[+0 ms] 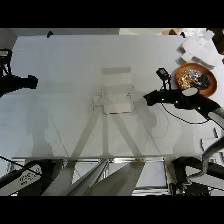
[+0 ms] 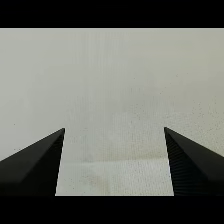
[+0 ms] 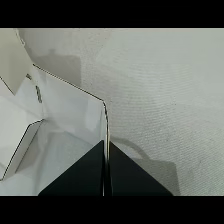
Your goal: Fold the box and place the chain.
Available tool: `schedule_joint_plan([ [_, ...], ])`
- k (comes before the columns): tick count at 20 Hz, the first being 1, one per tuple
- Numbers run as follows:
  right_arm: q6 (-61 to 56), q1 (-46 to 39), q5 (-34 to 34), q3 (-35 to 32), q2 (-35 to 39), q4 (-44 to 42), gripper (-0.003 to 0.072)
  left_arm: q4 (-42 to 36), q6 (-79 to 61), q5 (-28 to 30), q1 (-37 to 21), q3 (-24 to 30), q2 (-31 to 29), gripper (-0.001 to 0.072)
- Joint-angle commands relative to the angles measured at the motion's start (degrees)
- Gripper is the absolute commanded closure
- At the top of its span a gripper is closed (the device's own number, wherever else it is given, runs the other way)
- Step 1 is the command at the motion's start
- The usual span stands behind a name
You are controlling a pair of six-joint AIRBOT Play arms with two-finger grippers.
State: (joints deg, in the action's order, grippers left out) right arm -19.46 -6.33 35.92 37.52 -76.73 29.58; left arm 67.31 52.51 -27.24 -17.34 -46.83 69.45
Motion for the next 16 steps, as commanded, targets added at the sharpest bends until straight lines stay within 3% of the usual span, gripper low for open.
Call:
schedule_joint_plan([
  [1,-0.17,0.07,0.46,-0.04,-0.2,0.28,0.0674,0.02,-0.02,0.02,-0.04,0.02,-0.04,0.001],
  [16,-0.15,0.07,0.5,-0.02,-0.2,0.35,0.0674,-1.97,0.2,0.07,-0.04,0.02,0.0,0.0011],
])
